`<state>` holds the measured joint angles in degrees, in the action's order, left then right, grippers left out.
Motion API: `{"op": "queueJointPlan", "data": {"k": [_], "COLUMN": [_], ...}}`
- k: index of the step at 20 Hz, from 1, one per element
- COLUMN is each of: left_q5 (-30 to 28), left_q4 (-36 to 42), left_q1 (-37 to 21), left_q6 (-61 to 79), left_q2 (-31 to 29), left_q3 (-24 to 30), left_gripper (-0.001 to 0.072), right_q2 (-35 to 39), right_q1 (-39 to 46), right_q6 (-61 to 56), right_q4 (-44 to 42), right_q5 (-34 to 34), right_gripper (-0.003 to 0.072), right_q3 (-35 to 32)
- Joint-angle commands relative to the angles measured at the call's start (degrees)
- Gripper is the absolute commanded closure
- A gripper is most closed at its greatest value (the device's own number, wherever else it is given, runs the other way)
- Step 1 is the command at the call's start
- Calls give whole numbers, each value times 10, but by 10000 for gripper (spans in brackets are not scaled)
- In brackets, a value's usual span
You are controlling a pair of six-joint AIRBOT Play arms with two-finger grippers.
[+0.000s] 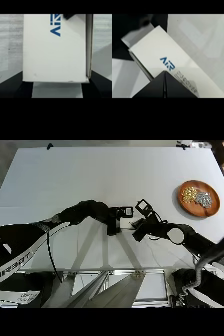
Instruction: Fold the box and place the chain.
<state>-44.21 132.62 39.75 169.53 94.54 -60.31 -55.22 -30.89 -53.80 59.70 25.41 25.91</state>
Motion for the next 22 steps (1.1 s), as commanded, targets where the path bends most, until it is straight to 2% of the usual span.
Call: {"op": "queueJointPlan", "data": {"k": [1,3,6,11,14,16,22], "left_q5": [2,2,3,2,2,3,-10], "left_q4": [0,0,0,0,0,0,-2], "left_q1": [0,0,0,0,0,0,-2], "left_q6": [0,0,0,0,0,0,-1], "left_q2": [0,0,0,0,0,0,-5], "left_q3": [0,0,0,0,0,-1,-1], "left_gripper": [314,314,314,314,314,314,325], "right_q2": [46,76,112,121,121,121,121], "right_q1": [0,17,89,217,252,253,253], "right_q6": [-13,-60,-112,-148,-165,-167,-199], "right_q4": [16,56,91,91,107,118,117], "right_q5": [-44,-22,105,469,638,660,602], "right_gripper": [676,676,677,677,676,675,674], "right_q3": [24,29,42,103,103,103,103]}}
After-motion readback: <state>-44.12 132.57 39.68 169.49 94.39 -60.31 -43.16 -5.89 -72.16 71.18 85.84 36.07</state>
